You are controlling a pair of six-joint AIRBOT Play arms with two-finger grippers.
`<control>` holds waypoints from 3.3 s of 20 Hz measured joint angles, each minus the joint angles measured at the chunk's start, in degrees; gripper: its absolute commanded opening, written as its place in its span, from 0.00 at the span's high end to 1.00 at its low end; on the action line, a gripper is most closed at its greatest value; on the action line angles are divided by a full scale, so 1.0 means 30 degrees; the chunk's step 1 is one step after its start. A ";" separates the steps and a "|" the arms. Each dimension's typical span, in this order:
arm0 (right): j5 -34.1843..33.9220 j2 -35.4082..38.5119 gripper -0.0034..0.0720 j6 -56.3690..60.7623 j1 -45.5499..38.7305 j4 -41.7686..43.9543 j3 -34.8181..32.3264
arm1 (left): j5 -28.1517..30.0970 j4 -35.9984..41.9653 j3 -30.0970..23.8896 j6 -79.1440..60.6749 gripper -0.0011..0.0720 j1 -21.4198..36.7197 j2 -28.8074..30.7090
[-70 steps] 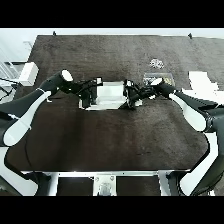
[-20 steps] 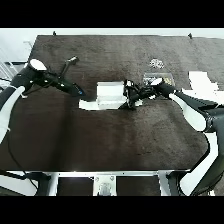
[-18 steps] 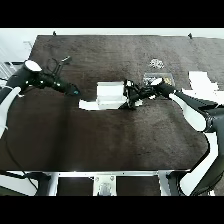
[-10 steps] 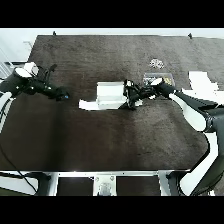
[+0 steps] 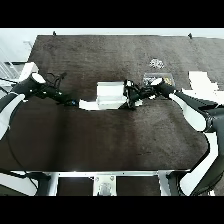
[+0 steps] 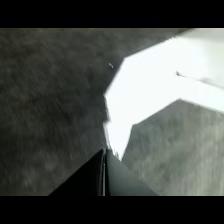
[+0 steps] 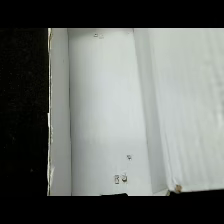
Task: Fold the box and place the chain.
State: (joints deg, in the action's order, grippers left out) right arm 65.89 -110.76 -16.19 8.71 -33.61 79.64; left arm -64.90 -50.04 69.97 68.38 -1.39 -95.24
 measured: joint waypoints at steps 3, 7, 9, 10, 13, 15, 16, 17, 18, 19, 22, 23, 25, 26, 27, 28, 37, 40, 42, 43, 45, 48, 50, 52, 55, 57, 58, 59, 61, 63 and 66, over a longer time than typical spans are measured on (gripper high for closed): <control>0.0000 0.0000 0.18 0.0000 0.0000 0.0000 0.0000 | 0.0277 0.0204 -0.0248 0.0015 0.96 -0.0153 -0.0466; -0.0007 0.0000 0.18 0.0000 0.0022 -0.0007 0.0000 | 0.0568 0.1224 -0.0678 -0.0867 0.96 -0.0233 -0.1005; -0.0007 0.0000 0.18 0.0000 0.0022 -0.0007 0.0000 | 0.0714 0.2426 -0.0845 -0.1741 0.96 -0.0240 -0.1137; -0.0007 0.0000 0.18 0.0000 0.0022 0.0000 0.0000 | 0.0874 0.3096 -0.0903 -0.2229 0.96 -0.0233 -0.1188; -0.0007 0.0000 0.18 0.0000 0.0029 -0.0007 0.0000 | 0.1115 0.4357 -0.1122 -0.3293 0.96 -0.0430 -0.1268; -0.0007 0.0000 0.18 0.0000 0.0029 -0.0007 0.0000 | 0.1209 0.4969 -0.1231 -0.3774 0.78 -0.0648 -0.1290; -0.0007 0.0000 0.18 0.0000 0.0029 -0.0007 0.0000 | 0.1239 0.5421 -0.1268 -0.4029 0.55 -0.0729 -0.1290; -0.0007 0.0000 0.18 0.0000 0.0029 -0.0007 0.0000 | 0.1217 0.5982 -0.1290 -0.4320 0.65 -0.0794 -0.1290; 0.0000 0.0000 0.18 0.0000 0.0029 -0.0007 0.0000 | 0.1158 0.6564 -0.1304 -0.4677 0.70 -0.0831 -0.1290; 0.0000 0.0000 0.18 0.0000 0.0029 -0.0007 0.0000 | 0.1056 0.7053 -0.1311 -0.4991 0.70 -0.0852 -0.1290; 0.0000 0.0000 0.18 0.0000 0.0029 -0.0007 0.0000 | 0.0714 0.8094 -0.1333 -0.5581 0.70 -0.0903 -0.1260; 0.0000 0.0000 0.18 0.0000 0.0029 -0.0007 0.0000 | 0.0634 0.8320 -0.1297 -0.5690 0.64 -0.0903 -0.1209; 0.0000 0.0000 0.18 0.0000 0.0029 -0.0007 0.0000 | 0.0474 0.8648 -0.0947 -0.5770 0.55 -0.0903 -0.1107; -0.0007 0.0000 0.18 0.0000 0.0029 -0.0007 0.0000 | 0.0364 0.8750 -0.0692 -0.5778 0.55 -0.0903 -0.1064; 0.0000 0.0000 0.18 0.0000 0.0029 -0.0007 0.0000 | 0.0262 0.8816 -0.0488 -0.5770 0.55 -0.0903 -0.1042; -0.0007 0.0000 0.18 0.0000 0.0029 -0.0007 0.0000 | 0.0189 0.8816 -0.0328 -0.5734 0.55 -0.0903 -0.1035; 0.0000 0.0000 0.18 0.0000 0.0029 -0.0007 0.0000 | 0.0007 0.8014 0.0015 -0.5049 0.55 -0.1224 -0.0998; 0.0000 0.0000 0.18 0.0007 0.0029 -0.0007 0.0000 | 0.0226 0.7796 0.0015 -0.4881 0.55 -0.1362 -0.0998; 0.0000 0.0000 0.18 0.0007 0.0029 -0.0007 0.0000 | 0.0342 0.7745 0.0015 -0.4809 0.31 -0.1428 -0.0998; 0.0000 0.0000 0.18 0.0007 0.0029 0.0000 0.0000 | 0.0379 0.7723 0.0015 -0.4772 0.25 -0.1450 -0.0998; 0.0000 0.0000 0.18 0.0007 0.0029 -0.0007 0.0000 | 0.0444 0.7708 0.0022 -0.4583 0.25 -0.1450 -0.0998; 0.0000 0.0000 0.18 0.0007 0.0029 0.0000 0.0000 | 0.0517 0.7701 0.0029 -0.4430 0.35 -0.1457 -0.0998; 0.0000 0.0000 0.18 0.0007 0.0029 -0.0007 0.0000 | 0.0393 0.7708 0.0029 -0.4379 0.35 -0.1486 -0.0998; 0.0000 0.0000 0.18 0.0007 0.0029 -0.0007 0.0000 | 0.0379 0.7686 0.0029 -0.4313 0.35 -0.1596 -0.0998; 0.0000 0.0000 0.18 0.0007 0.0036 0.0000 0.0000 | 0.0780 0.7490 0.0029 -0.4306 0.43 -0.1960 -0.0998; 0.0000 0.0000 0.18 0.0007 0.0029 -0.0007 0.0000 | 0.1078 0.7410 0.0029 -0.4240 0.66 -0.2193 -0.0998; 0.0000 0.0000 0.18 0.0007 0.0029 -0.0007 0.0000 | 0.1122 0.7424 0.0029 -0.4226 0.66 -0.2273 -0.0998; 0.0000 0.0000 0.18 0.0007 0.0029 -0.0007 0.0000 | 0.1129 0.7504 0.0066 -0.4167 0.66 -0.2324 -0.0998; 0.0000 0.0000 0.18 0.0007 0.0029 0.0000 0.0000 | 0.1086 0.7657 0.0248 -0.4146 0.63 -0.2382 -0.0998; 0.0000 0.0000 0.18 0.0007 0.0029 -0.0007 0.0000 | 0.0962 0.7716 0.0408 -0.4095 0.63 -0.2433 -0.0991; 0.0000 0.0000 0.18 0.0007 0.0036 0.0000 0.0000 | 0.0845 0.7781 0.0525 -0.3927 0.53 -0.2484 -0.0998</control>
State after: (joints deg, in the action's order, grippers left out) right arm 65.89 -110.76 -16.16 8.82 -33.61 79.64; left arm -62.37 -26.70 71.55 56.60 -8.84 -98.24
